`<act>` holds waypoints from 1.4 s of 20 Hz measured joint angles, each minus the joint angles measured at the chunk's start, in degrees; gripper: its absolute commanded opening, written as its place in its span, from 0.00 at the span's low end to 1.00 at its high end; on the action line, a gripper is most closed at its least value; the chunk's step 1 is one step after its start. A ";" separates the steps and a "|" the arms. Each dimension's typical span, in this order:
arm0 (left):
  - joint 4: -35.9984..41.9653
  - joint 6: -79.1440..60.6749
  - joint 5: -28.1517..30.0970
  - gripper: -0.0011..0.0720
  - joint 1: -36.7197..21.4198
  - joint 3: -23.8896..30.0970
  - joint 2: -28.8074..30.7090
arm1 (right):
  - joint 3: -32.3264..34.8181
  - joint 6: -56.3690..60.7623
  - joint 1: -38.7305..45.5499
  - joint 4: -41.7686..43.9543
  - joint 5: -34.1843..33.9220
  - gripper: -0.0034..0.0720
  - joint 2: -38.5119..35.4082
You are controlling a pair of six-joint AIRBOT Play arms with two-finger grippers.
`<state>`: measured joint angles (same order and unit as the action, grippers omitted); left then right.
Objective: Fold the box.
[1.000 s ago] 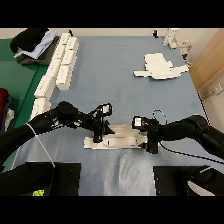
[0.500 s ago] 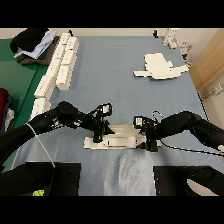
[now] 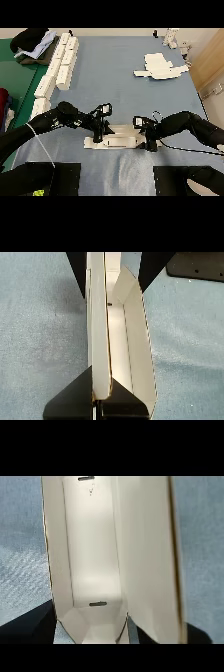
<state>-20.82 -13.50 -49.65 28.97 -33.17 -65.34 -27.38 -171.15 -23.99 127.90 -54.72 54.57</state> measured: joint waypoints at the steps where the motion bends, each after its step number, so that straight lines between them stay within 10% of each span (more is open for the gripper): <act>1: 0.00 0.00 0.00 0.04 0.00 0.00 0.00 | 0.31 -0.28 0.00 0.28 0.48 0.98 0.50; 14: 0.00 0.00 0.00 0.04 0.00 0.00 0.00 | 3.43 -0.96 -2.34 0.92 6.25 0.98 3.04; 18: 0.00 0.00 0.00 0.04 0.00 0.00 0.00 | 3.50 -1.01 -2.45 0.24 6.43 0.73 3.17; 28: 0.02 0.00 0.00 0.04 0.00 0.00 0.00 | 3.50 -0.94 -2.49 -0.81 6.25 0.74 3.21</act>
<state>-20.80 -13.50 -49.65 28.97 -33.17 -65.34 -23.88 -172.09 -26.48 127.09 -48.47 57.78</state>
